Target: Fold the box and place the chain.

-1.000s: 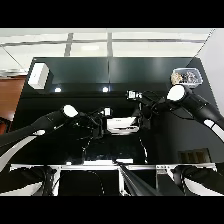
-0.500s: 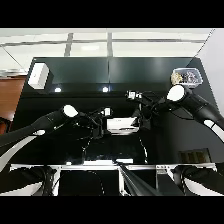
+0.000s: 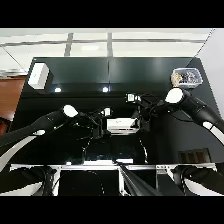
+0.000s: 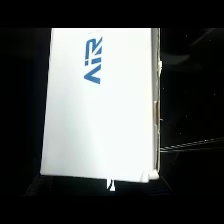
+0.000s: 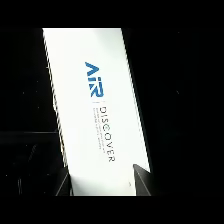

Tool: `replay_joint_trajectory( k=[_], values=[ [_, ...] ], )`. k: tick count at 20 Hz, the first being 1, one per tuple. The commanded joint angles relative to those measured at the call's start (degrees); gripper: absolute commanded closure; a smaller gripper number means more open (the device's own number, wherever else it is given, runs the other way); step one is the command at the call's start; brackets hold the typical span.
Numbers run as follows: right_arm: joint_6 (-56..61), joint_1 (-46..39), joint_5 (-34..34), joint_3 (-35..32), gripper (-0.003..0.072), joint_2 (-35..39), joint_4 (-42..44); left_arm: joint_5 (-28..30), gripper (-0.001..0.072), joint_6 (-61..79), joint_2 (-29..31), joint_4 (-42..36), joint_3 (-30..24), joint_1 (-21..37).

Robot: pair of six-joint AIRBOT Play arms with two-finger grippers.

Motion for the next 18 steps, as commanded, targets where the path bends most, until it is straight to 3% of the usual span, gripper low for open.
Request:
replay_joint_trajectory(
  k=[1, 2, 18],
  values=[
    [0.1, 0.4, 0.0, -0.2, 0.0275, 0.0, 0.0, 0.1, 0.031, 0.0, 0.0, -0.1, 0.0, 0.0],
    [0.1, 0.4, 0.0, -0.2, 0.0385, 0.0, 0.0, 0.1, 0.031, 0.0, 0.0, -0.1, 0.0, 0.0],
    [0.1, -2.3, 3.1, -0.2, 0.0378, 1.7, -1.0, 0.1, 0.031, 0.0, 0.0, -0.1, 0.0, 0.0]
  ],
)
